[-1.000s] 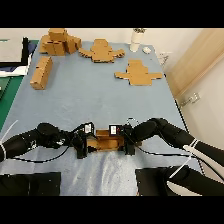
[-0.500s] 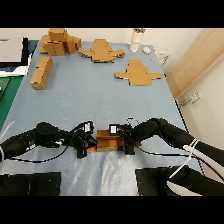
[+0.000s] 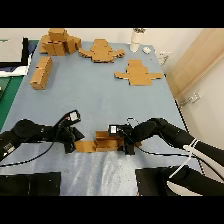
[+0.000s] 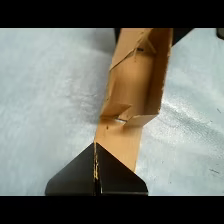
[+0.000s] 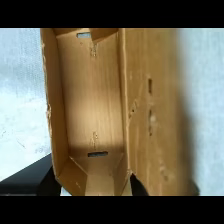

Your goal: Fold the box.

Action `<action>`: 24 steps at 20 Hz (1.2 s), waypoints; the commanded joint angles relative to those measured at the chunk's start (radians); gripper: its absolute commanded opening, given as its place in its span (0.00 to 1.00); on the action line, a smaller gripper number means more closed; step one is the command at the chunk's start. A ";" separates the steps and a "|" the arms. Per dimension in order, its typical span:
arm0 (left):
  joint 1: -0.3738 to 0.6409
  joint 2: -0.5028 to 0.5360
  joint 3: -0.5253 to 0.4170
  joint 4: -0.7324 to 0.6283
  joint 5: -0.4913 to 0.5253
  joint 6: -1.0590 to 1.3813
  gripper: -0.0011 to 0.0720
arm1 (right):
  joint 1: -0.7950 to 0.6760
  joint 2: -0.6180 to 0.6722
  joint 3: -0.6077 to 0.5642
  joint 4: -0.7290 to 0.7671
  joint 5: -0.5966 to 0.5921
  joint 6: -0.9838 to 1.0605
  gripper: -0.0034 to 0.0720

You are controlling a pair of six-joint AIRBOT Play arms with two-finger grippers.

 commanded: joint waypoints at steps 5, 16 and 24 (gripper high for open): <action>0.216 0.253 -0.001 0.600 -0.290 -1.164 0.03 | 0.000 0.000 0.000 0.000 0.000 0.000 0.73; 0.129 -0.054 -0.058 0.046 -0.238 -0.973 0.03 | 0.000 0.000 0.000 0.000 0.000 0.000 0.73; 0.036 -0.107 -0.119 -0.083 -0.068 -0.945 0.03 | 0.000 0.000 0.000 0.000 0.000 0.000 0.73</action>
